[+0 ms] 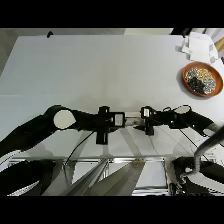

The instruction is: Fold the box and place the chain.

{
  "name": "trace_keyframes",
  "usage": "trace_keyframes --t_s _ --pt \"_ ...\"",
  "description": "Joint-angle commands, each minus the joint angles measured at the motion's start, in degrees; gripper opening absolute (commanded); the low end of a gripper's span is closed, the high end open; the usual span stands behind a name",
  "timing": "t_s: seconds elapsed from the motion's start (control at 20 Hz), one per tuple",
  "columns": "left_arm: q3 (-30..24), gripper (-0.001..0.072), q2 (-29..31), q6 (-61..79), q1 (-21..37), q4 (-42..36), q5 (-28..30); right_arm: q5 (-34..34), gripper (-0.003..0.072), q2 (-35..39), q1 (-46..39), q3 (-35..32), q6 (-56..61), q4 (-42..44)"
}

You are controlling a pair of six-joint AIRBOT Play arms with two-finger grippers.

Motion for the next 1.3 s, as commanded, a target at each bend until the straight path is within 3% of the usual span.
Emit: trace_keyframes --t_s 0.0,0.15,0.4,0.9,1.05,1.25 --pt "0.0 0.0001 -4.09 -12.55 -1.55 0.11 20.59 0.0 0.0335 0.0 0.02 0.0 0.0 0.0" --pt "0.02 0.0001 -8.57 -17.42 -1.49 0.11 27.93 0.0 0.0335 0.0 0.02 0.0 0.0 0.02" --pt "0.0 0.0001 -14.95 -23.65 -1.51 0.11 28.61 0.0 0.0335 0.0 0.02 0.0 0.0 0.0" --pt "0.02 0.0007 -12.83 -23.3 -1.46 1.77 27.1 0.0 0.0335 0.0 0.02 0.02 0.0 0.02" --pt "0.02 0.0005 -7.26 -23.37 -0.17 9.7 17.49 0.0 0.0335 0.0 0.02 0.0 0.0 0.0" --pt "0.02 0.0007 0.17 -23.32 2.97 14.25 -3.87 0.0 0.0335 0.0 0.02 0.0 0.0 0.02"
